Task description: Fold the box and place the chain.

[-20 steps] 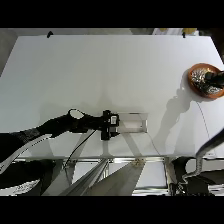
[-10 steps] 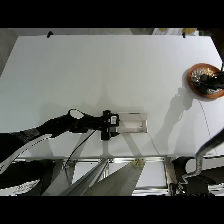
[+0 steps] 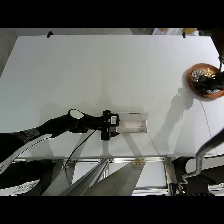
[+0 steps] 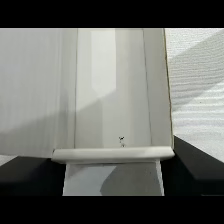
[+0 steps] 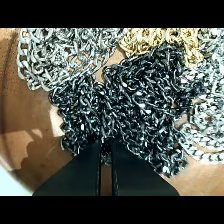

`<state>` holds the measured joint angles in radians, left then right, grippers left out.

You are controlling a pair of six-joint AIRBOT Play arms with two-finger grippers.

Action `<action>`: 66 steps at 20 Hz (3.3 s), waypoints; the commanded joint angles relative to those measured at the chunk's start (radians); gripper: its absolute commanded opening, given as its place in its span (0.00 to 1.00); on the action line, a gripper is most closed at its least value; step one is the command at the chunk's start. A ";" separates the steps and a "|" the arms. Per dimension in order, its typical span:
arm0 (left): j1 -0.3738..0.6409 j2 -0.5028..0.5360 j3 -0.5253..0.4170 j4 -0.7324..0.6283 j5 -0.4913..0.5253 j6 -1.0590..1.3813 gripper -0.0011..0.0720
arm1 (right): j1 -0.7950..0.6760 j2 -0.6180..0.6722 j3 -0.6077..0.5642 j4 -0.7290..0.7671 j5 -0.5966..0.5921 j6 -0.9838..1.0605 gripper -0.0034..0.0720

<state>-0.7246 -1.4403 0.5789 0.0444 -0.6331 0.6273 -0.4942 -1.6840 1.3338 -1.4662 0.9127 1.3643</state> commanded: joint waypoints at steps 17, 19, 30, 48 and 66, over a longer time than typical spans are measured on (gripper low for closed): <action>0.000 0.000 0.000 0.000 0.000 0.000 0.22 | 0.054 0.921 0.001 0.315 0.456 -0.040 0.08; 0.000 0.000 0.000 0.000 0.000 0.000 0.22 | 0.124 0.993 0.000 0.349 0.530 -0.038 0.08; 0.000 0.000 0.000 0.000 0.000 0.000 0.22 | 0.625 1.155 -0.005 0.483 0.570 0.029 0.08; 0.000 0.000 0.000 0.000 0.000 0.000 0.22 | 1.023 1.149 -0.687 0.352 0.022 -0.019 0.08; 0.000 0.000 0.000 0.000 0.000 0.000 0.22 | 1.022 0.949 -0.696 0.269 0.101 0.044 0.29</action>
<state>-0.7246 -1.4403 0.5789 0.0448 -0.6327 0.6277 0.5274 -0.7616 0.5858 -1.1408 0.9142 1.3518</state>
